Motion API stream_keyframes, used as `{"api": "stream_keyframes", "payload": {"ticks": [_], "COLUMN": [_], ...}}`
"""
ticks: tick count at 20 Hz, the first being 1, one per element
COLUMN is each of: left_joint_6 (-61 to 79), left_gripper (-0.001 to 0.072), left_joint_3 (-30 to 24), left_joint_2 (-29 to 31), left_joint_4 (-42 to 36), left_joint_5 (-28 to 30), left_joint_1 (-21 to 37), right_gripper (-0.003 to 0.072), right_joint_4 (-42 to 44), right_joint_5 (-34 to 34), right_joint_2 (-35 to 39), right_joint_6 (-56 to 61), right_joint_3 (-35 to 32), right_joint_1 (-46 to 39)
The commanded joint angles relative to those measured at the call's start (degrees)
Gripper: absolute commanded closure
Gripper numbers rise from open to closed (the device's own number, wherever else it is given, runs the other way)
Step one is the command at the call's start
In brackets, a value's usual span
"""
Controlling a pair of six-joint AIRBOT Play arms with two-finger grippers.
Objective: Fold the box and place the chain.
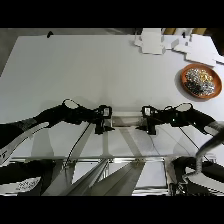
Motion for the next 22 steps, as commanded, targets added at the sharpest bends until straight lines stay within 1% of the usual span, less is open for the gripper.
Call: {"api": "stream_keyframes", "payload": {"ticks": [1, 15, 17, 21, 22], "left_joint_6": [0.13, 0.15, 0.15, 0.15, 0.15], "left_gripper": [0.0538, 0.0538, 0.0538, 0.0538, 0.0538], "left_joint_3": [0.04, 0.04, 0.04, 0.04, 0.04], "left_joint_2": [-0.09, -0.09, -0.09, -0.09, -0.09], "left_joint_4": [-0.09, -0.09, -0.09, -0.09, -0.09], "left_joint_5": [0.37, 0.37, 0.37, 0.37, 0.37], "left_joint_1": [-0.11, -0.11, -0.11, -0.11, -0.11], "right_gripper": [0.0277, 0.0277, 0.0287, 0.0288, 0.0402], "right_joint_4": [0.04, 0.28, 0.63, 0.92, 0.48], "right_joint_5": [-0.02, -0.02, -1.11, -0.79, -0.61], "right_joint_2": [-0.02, -0.02, -0.02, 0.00, 0.00], "right_joint_6": [-0.02, -0.02, -0.70, -0.74, -1.18], "right_joint_3": [0.00, 0.00, 0.00, 0.00, 0.00], "right_joint_1": [0.04, 0.02, 0.02, 0.04, 0.04]}}
